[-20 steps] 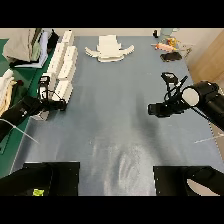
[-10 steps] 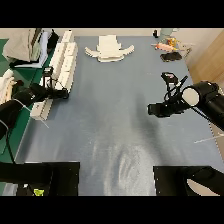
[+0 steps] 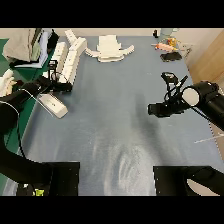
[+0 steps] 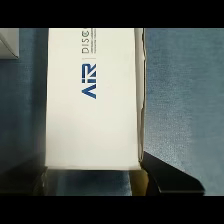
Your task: Fold the box.
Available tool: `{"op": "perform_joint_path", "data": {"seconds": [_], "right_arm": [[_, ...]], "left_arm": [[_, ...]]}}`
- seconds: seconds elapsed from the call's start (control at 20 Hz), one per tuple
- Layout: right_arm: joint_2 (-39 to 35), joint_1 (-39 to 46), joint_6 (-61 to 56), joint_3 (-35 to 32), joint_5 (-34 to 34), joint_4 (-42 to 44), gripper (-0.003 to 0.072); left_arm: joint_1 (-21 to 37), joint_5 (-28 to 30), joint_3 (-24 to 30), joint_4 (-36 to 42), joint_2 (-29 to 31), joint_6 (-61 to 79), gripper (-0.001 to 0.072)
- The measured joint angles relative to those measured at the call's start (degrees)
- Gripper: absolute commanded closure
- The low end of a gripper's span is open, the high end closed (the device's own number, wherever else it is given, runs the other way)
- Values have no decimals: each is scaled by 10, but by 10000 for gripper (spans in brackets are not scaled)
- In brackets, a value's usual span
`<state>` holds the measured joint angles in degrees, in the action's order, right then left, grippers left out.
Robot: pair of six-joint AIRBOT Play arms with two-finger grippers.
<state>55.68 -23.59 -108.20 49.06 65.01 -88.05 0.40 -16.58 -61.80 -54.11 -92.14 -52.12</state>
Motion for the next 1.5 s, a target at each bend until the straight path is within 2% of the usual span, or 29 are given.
{"op": "perform_joint_path", "data": {"seconds": [1.1,1.5], "right_arm": [[0,0,0,0,0,0,683],[0,0,0,0,0,0,683]], "left_arm": [[-4,51,-40,-1,-42,26,283],[-4,44,-40,2,-43,26,282]]}}
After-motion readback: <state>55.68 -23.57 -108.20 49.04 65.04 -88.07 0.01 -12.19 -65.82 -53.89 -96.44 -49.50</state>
